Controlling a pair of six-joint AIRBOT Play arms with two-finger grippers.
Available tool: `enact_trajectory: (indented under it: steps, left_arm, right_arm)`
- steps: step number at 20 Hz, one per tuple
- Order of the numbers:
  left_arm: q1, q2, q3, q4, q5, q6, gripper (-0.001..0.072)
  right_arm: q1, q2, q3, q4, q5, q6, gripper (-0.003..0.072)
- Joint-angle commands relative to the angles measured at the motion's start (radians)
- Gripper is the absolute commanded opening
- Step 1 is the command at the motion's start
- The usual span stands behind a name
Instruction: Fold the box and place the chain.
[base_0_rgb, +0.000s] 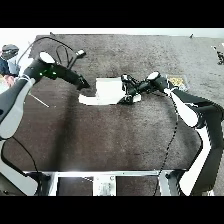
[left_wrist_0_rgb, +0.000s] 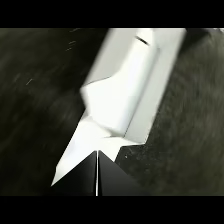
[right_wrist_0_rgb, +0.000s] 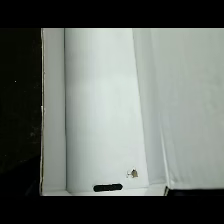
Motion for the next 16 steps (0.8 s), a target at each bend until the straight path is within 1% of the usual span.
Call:
enact_trajectory:
  steps: [1, 3, 5, 7, 10, 14, 16]
  left_arm:
    - [0.051, 0.061, -0.056, 0.039, 0.022, -0.312, 0.0005]
    - [0.089, 0.076, -0.095, 0.035, 0.009, -0.381, 0.0005]
    - [0.123, 0.077, -0.122, -0.008, -0.022, -0.4, 0.0005]
    - [0.151, 0.078, -0.162, -0.064, -0.03, -0.408, 0.0005]
    - [0.17, 0.095, -0.26, -0.083, 0.001, -0.415, 0.0005]
    - [0.201, 0.146, -0.37, -0.112, 0.089, -0.411, 0.0006]
    - [0.209, 0.155, -0.425, -0.111, 0.107, -0.41, 0.0006]
  right_arm:
    - [0.0, 0.0, 0.0, 0.0, 0.0, 0.0, 0.0355]
    - [0.0, 0.0, 0.0, 0.0, 0.0, 0.0, 0.0355]
    - [0.0, 0.0, 0.0, 0.0, 0.0, 0.0, 0.0355]
    - [0.0, 0.0, 0.0, 0.0, 0.0, 0.0, 0.0355]
    - [0.0, 0.0, 0.0, 0.0, 0.0, 0.0, 0.0355]
    - [0.0, 0.0, 0.0, 0.0, 0.0, 0.0, 0.0355]
    - [0.0, 0.0, 0.0, 0.0, 0.0, 0.0, 0.0355]
